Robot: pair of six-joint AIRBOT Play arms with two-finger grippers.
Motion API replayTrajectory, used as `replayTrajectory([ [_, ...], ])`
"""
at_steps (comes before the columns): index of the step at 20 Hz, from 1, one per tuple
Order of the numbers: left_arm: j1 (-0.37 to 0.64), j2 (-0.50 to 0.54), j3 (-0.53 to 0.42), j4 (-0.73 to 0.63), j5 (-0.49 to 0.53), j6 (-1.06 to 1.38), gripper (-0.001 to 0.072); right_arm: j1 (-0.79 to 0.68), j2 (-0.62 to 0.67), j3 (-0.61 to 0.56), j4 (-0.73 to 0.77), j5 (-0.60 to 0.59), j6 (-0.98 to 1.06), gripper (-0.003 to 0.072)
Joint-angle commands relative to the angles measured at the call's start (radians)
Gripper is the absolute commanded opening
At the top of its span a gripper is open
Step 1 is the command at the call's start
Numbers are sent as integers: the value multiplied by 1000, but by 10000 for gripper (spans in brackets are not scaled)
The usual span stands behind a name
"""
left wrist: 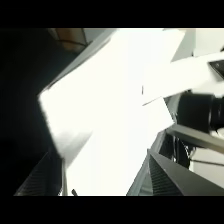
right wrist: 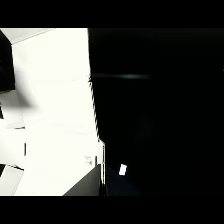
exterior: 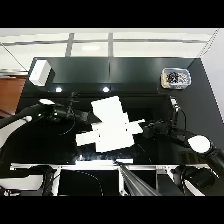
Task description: Fold the box and place the chain.
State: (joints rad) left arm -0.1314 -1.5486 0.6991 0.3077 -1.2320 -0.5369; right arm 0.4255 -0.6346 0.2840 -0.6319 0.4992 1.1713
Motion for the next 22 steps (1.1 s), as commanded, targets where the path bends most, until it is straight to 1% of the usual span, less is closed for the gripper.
replayTrajectory([
  [1, -17, -109, 98, 29, -169, 111, 671, 2, 0, -1, 3, 13, 0, 14],
  [2, -17, -130, 119, 33, -196, 123, 654, 2, 0, -1, 3, 14, 0, 14],
  [3, -16, -150, 141, 48, -211, 124, 607, 2, 0, -1, 3, 15, 1, 14],
  [4, -17, -168, 162, 79, -231, 124, 590, 2, 0, -1, 3, 18, 1, 14],
  [5, -17, -186, 180, 109, -254, 123, 481, 2, 0, -1, 3, 21, 1, 14],
  [7, -17, -216, 204, 149, -296, 123, 305, 2, 0, -1, 3, 21, 4, 14],
  [8, -17, -219, 209, 161, -296, 126, 125, 2, 0, -1, 3, 20, 4, 14],
  [9, -17, -219, 209, 160, -303, 150, 84, 1, 0, -1, 3, 20, 4, 14],
  [10, -17, -219, 211, 160, -313, 179, 21, 0, 0, -1, 3, 20, 4, 19],
  [11, -17, -219, 214, 160, -323, 198, 25, 0, 0, 0, 2, 20, 3, 101],
  [12, -17, -217, 221, 160, -321, 197, 23, -3, 1, 5, -2, 24, 4, 541],
  [13, -17, -211, 227, 161, -321, 197, 23, -19, 1, 25, -28, 56, 3, 670],
  [14, -17, -194, 230, 161, -310, 198, 21, -53, 1, 68, -103, 127, 3, 669],
  [16, -23, -134, 231, 178, -259, 212, 19, -138, 1, 190, -312, 304, 3, 669],
  [18, -57, -27, 224, 240, -156, 275, 19, -208, 1, 318, -521, 466, -11, 669],
  [19, -90, 55, 197, 250, -60, 336, 18, -223, 1, 362, -599, 525, -60, 669],
  [20, -130, 138, 154, 253, 58, 421, 19, -224, 1, 377, -639, 553, -117, 669],
  [22, -217, 280, 39, 254, 290, 633, 23, -219, -2, 362, -618, 576, -259, 668],
])
